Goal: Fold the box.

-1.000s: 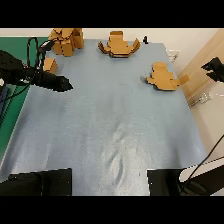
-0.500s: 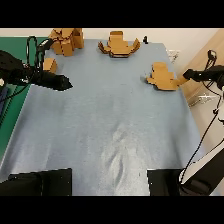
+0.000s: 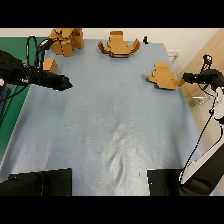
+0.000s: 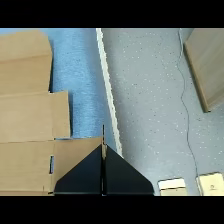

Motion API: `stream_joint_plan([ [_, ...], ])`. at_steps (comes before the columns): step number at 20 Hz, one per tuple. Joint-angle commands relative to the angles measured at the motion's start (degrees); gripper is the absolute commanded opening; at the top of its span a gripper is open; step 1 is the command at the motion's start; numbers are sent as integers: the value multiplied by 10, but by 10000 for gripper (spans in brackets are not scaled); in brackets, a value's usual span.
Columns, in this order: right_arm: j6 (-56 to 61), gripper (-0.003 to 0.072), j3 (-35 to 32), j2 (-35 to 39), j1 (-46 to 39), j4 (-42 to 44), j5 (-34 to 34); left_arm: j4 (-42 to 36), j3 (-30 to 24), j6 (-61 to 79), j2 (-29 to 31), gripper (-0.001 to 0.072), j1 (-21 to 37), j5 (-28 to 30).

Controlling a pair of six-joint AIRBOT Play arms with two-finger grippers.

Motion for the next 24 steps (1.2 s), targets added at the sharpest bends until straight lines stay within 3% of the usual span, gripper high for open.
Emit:
stream_joint_plan([
  [1, 12, 0, 31, 12, 3, 42, -110, -2, 0, 0, 0, 18, 0, 0],
  [3, 36, 0, 64, 39, 13, 68, -191, -2, 0, 5, 0, 18, 0, 2],
  [6, 36, 0, 68, 124, 54, 119, -245, -5, 1, 4, 3, 18, 5, 5],
  [11, 46, 0, -18, 256, 198, 208, -235, -25, 1, 21, 5, 18, 46, 0],
  [13, 46, 0, -104, 304, 274, 228, -143, -90, 1, 79, 5, 18, 82, -2],
  [15, 45, 0, -210, 362, 346, 228, 1, -144, 0, 125, 5, 19, 120, -4],
  [17, 45, 0, -321, 416, 407, 225, 113, -150, -2, 136, 3, 18, 151, -10],
  [19, 45, 0, -424, 449, 454, 211, 175, -150, -14, 152, 3, 20, 166, -17],
  [20, 44, 0, -472, 456, 477, 208, 213, -150, -26, 162, 3, 155, 166, -16],
  [21, 45, 0, -518, 457, 502, 209, 265, -152, -41, 168, 2, 378, 165, -11],
  [24, 45, 0, -611, 447, 572, 208, 406, -157, -78, 205, -23, 394, 150, -2],
])
